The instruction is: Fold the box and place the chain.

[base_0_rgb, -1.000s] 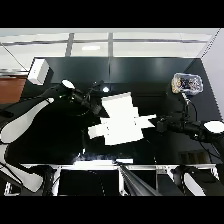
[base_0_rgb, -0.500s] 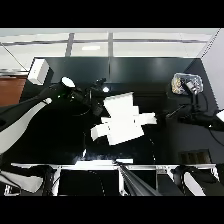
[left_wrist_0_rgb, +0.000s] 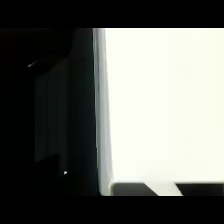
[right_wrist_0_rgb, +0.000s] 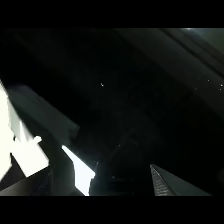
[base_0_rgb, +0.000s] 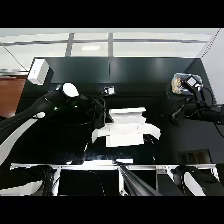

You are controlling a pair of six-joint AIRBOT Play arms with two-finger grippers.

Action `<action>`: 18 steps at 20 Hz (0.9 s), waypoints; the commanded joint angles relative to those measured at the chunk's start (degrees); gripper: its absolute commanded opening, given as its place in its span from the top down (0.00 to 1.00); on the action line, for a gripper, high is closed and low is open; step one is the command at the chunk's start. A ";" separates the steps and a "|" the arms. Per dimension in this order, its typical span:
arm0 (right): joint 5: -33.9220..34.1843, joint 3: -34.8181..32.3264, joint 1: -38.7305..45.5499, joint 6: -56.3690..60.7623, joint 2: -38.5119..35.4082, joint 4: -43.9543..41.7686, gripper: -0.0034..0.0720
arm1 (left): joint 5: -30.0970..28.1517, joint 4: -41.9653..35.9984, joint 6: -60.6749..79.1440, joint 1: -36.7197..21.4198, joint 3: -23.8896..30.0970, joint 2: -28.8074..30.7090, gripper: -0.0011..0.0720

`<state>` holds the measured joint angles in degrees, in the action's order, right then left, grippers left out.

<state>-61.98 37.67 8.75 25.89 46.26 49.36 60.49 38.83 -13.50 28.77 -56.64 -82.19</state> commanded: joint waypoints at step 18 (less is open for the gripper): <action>15.06 -11.21 -20.81 -17.40 4.63 0.37 0.05 | -10.97 0.76 15.26 1.14 7.74 -2.49 0.95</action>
<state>-50.63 28.23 -9.82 13.52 49.08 49.71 49.82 38.85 0.73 29.89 -48.95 -84.58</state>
